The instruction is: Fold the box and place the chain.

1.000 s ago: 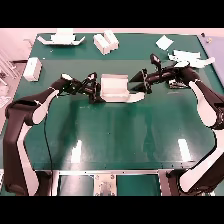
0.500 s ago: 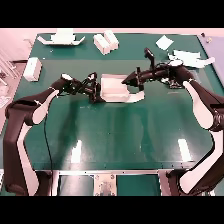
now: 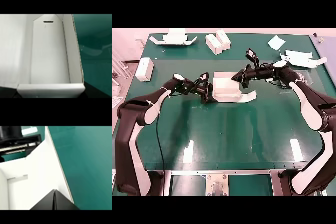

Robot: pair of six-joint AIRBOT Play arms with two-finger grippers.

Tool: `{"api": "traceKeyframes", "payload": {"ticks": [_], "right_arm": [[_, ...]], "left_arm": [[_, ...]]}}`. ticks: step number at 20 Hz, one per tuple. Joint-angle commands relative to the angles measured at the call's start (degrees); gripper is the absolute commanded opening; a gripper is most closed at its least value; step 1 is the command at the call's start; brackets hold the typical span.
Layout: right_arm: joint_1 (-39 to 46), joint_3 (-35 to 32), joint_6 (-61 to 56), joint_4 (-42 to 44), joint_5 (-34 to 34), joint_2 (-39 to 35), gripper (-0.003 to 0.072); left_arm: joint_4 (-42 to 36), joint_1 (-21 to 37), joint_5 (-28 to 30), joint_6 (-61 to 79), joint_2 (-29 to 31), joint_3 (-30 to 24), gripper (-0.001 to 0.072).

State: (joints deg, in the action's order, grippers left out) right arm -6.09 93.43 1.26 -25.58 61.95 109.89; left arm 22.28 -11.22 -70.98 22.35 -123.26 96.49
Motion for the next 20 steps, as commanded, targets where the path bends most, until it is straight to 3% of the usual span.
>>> {"api": "traceKeyframes", "payload": {"ticks": [1, 14, 20], "right_arm": [[0.2, 0.1, 1.4, -0.9, -3.5, 0.9, 0.0011], [0.2, 0.7, 0.9, -6.8, -3.4, 5.5, 0.0011], [0.2, 5.5, -3.9, -6.9, 2.8, 2.1, 0.0012]], "left_arm": [[0.0, 0.0, -0.1, 0.0, 0.0, 0.0, 0.0398], [0.0, 0.0, -0.1, 0.0, 0.0, 0.0, 0.0398], [0.0, 0.0, -0.1, 0.0, 0.0, 0.0, 0.0398]]}}
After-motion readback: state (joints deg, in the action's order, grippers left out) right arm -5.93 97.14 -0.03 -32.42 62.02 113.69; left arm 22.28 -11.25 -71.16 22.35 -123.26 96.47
